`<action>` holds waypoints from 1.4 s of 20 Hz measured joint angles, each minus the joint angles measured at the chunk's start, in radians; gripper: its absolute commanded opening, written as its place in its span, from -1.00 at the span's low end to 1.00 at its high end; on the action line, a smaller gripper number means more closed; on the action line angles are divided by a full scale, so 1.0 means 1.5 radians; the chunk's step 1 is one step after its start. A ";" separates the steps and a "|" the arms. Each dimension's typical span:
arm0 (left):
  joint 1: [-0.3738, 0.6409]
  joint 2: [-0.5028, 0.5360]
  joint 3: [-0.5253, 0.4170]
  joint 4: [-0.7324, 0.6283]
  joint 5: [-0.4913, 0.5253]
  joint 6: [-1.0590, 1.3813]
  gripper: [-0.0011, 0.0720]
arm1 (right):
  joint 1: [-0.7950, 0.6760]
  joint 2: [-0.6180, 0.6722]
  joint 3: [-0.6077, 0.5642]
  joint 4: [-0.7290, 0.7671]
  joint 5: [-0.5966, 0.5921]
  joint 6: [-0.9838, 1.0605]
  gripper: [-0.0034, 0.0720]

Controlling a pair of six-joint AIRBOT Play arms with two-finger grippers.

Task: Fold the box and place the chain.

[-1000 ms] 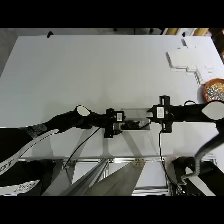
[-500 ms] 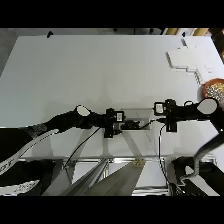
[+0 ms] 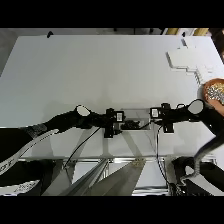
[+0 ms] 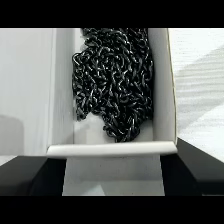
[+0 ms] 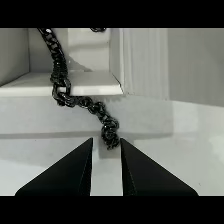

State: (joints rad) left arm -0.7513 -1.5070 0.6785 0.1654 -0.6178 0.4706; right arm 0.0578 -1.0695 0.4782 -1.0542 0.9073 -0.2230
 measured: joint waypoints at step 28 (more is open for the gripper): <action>0.000 0.000 0.000 0.000 0.000 0.000 -0.12 | 0.000 0.119 -0.002 0.008 0.069 0.075 -0.85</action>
State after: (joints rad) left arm -0.7513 -1.5070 0.6785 0.1654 -0.6178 0.4709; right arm 0.0578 -0.8909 0.4755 -1.0424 1.0107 -0.1104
